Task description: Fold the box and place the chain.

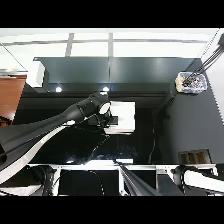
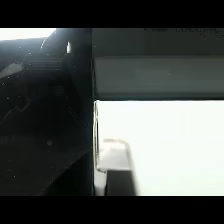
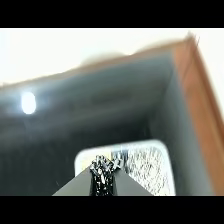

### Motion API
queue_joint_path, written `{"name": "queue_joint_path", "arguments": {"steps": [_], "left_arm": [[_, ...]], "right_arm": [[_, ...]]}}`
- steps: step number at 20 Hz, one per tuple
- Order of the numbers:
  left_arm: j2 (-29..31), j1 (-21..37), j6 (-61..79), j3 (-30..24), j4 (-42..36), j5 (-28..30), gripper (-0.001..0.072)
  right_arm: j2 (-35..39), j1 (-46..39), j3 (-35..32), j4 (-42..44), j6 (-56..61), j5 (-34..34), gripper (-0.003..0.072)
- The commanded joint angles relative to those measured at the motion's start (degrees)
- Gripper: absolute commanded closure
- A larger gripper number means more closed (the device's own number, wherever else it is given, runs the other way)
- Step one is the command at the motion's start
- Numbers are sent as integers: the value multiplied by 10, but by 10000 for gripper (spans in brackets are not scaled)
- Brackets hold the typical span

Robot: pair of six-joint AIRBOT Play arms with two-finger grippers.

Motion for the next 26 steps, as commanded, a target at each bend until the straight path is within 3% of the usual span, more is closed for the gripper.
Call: {"name": "queue_joint_path", "arguments": {"steps": [1, 9, 11, 14, 19, 22, 26], "left_arm": [[0, 0, 0, 0, 0, 0, 679], [0, 0, 0, 0, 0, 0, 679], [0, 0, 0, 0, 0, 0, 679], [0, 0, 0, 0, 0, 0, 679], [0, 0, 0, 0, 0, 0, 679], [0, 0, 0, 0, 0, 0, 679], [0, 0, 0, 0, 0, 0, 679]], "right_arm": [[93, 0, 1, 14, -14, -27, 664], [207, 0, 3, 133, -50, -68, 664], [214, 0, 18, 165, -59, -49, 664], [220, 0, 24, 197, -66, 29, 664], [221, 2, -17, 263, -110, 293, 664], [233, 37, -100, 301, -131, 340, 664], [238, 115, -217, 400, -134, 323, 664]]}}
